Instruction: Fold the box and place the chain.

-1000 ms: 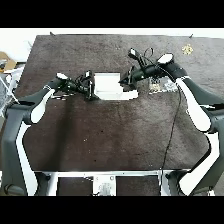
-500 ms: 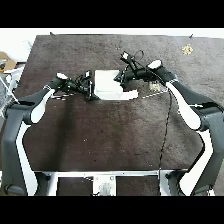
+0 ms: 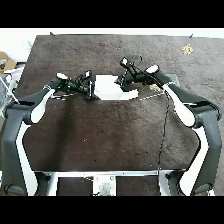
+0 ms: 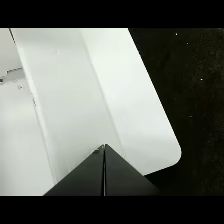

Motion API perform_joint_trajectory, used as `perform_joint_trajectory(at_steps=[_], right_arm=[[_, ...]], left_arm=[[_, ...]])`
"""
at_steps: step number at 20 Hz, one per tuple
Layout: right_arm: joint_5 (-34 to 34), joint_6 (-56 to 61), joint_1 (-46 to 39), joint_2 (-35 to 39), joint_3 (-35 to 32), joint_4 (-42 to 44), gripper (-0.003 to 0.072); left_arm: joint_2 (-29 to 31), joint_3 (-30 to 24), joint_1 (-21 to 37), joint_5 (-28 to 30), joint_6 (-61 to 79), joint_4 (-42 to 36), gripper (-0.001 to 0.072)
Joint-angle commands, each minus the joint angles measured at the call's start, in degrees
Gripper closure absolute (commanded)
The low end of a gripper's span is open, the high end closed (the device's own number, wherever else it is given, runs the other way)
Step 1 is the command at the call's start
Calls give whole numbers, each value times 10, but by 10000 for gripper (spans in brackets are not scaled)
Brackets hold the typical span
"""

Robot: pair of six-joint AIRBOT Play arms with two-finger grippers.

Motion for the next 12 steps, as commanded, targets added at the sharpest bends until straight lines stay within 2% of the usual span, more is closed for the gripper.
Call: perform_joint_trajectory(at_steps=[1, 6, 10, 12], right_arm=[[9, -26, 0, -5, 0, -7, 686], [9, -24, 0, 22, 0, -6, 686], [10, -3, -2, 88, 0, -7, 686], [45, 14, -8, 124, 0, -37, 685]], left_arm=[[0, 0, 0, 1, 2, 0, 436], [0, 0, 0, 1, 2, 0, 436], [0, 0, 0, 1, 2, 0, 436], [0, 0, 0, 1, 2, 0, 436]])
